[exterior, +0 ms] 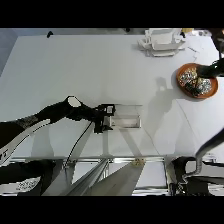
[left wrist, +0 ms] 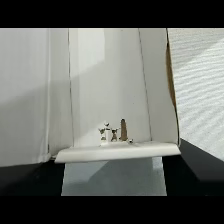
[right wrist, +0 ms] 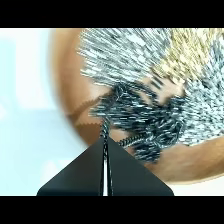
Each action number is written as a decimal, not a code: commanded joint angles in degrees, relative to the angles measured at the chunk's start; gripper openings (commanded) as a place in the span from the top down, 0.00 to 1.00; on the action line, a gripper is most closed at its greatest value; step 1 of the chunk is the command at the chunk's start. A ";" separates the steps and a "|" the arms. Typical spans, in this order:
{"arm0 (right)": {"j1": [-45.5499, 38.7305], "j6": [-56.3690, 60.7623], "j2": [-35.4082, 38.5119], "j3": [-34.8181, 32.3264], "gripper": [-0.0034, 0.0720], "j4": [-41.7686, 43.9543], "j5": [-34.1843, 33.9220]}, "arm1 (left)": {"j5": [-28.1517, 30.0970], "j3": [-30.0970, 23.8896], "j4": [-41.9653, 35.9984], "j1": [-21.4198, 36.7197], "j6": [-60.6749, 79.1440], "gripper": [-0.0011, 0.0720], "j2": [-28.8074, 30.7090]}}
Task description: Fold the box and place the chain.
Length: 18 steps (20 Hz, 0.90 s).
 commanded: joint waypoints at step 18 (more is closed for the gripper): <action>28.04 -3.56 28.00 -0.09 0.94 18.69 18.47 | 0.02 0.02 0.00 0.02 0.02 0.64 0.00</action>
